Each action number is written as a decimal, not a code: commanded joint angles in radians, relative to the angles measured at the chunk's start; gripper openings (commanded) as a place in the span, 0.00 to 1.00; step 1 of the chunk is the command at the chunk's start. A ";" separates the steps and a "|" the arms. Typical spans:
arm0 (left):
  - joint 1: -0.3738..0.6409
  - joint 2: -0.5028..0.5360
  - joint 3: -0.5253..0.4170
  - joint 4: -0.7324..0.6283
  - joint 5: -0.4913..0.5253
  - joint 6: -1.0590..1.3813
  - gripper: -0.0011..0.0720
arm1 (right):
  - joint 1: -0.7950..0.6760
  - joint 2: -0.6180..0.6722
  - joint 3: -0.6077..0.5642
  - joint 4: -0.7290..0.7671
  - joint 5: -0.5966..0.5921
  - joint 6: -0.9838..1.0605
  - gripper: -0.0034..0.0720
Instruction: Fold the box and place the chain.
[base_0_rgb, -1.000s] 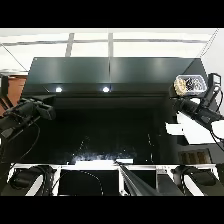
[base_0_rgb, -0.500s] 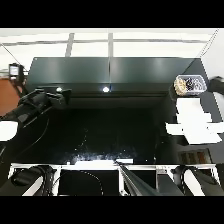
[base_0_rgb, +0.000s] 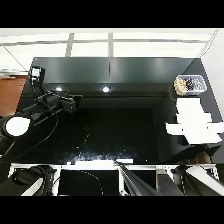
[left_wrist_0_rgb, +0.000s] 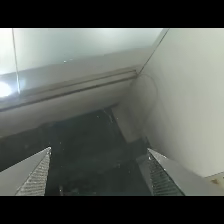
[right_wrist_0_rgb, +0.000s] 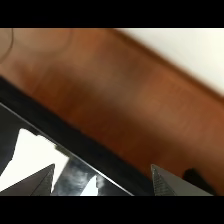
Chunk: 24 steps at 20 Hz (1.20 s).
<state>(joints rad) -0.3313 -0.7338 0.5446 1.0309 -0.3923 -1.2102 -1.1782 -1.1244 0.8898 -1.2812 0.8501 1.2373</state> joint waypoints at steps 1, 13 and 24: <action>-0.002 -0.005 0.000 -0.002 -0.001 0.002 1.00 | -0.115 -0.202 0.122 0.327 0.217 -0.293 0.98; -0.002 -0.004 0.001 0.000 0.051 0.002 1.00 | -0.119 -0.733 0.522 0.526 0.817 -0.339 0.98; -0.002 -0.004 0.001 0.000 0.051 -0.025 1.00 | -0.046 -0.739 0.502 0.409 0.777 -0.341 0.97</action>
<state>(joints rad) -0.3328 -0.7380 0.5449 1.0309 -0.3412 -1.2274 -1.2404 -1.8595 1.3941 -0.8577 1.6440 0.9039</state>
